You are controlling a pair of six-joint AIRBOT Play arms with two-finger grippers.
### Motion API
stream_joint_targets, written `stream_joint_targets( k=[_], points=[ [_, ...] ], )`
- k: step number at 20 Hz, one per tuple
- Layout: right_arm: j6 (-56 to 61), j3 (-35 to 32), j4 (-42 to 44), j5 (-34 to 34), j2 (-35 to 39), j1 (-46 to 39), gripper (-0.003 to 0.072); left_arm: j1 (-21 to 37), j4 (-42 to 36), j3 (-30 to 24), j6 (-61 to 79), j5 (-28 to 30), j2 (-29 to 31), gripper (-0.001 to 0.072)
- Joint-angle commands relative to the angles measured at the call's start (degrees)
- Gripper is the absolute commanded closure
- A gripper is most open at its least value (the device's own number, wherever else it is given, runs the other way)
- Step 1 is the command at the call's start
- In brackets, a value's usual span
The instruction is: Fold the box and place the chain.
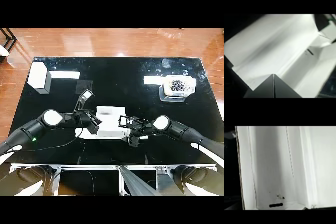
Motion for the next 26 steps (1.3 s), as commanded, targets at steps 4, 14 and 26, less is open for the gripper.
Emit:
stream_joint_targets(
  k=[4,14,26],
  points=[
    [0.0,0.0,0.0,0.0,0.0,0.0,0.0162,-0.3,1.1,0.2,0.2,1.0,-1.4,0.0696],
    [0.0,0.0,0.0,0.0,0.0,0.0,0.0162,6.4,11.7,0.6,-0.1,-11.5,15.8,0.0641],
    [0.0,0.0,-0.1,0.0,0.0,0.0,0.0162,6.4,22.6,-7.5,25.6,-12.3,15.3,0.0079]
  ],
)
